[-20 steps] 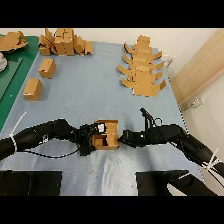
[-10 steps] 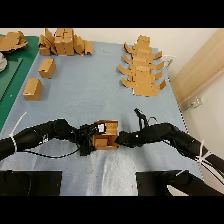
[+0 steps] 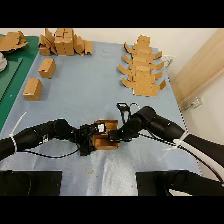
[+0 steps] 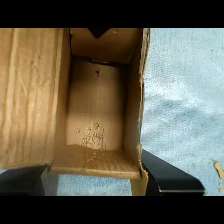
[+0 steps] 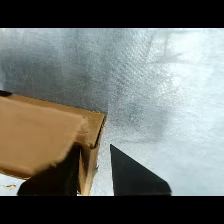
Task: Fold the box.
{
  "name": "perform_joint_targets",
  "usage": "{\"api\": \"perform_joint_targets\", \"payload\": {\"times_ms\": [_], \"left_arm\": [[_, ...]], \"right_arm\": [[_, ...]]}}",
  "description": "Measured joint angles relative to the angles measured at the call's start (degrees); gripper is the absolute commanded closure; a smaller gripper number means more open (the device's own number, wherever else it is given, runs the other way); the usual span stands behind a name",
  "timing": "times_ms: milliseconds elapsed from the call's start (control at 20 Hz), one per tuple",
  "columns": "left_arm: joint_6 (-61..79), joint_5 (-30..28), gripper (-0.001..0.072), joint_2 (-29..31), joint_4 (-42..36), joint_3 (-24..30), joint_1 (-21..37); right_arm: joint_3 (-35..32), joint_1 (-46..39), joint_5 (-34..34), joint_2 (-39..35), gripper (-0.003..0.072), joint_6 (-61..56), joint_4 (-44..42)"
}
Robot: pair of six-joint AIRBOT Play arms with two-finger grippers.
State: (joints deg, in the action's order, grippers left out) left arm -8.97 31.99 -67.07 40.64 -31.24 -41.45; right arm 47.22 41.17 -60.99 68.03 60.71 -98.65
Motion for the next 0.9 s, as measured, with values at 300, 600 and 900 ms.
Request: {"api": "perform_joint_targets", "payload": {"times_ms": [300, 600, 900], "left_arm": [[0.0, -0.02, 0.0258, 0.0, 0.0, 0.0, 0.0], [0.0, -0.04, 0.0258, 0.0, 0.0, 0.0, 0.0], [-0.07, -0.07, 0.0258, 0.0, 0.0, 0.0, 0.0]], "right_arm": [[6.54, 4.09, -7.43, 6.8, 0.0384, -8.72, 6.1], [7.74, 6.23, -6.45, 10.78, 0.0488, -13.97, 5.68], [7.93, 6.6, -6.62, 12.7, 0.0683, -15.69, 6.97]]}}
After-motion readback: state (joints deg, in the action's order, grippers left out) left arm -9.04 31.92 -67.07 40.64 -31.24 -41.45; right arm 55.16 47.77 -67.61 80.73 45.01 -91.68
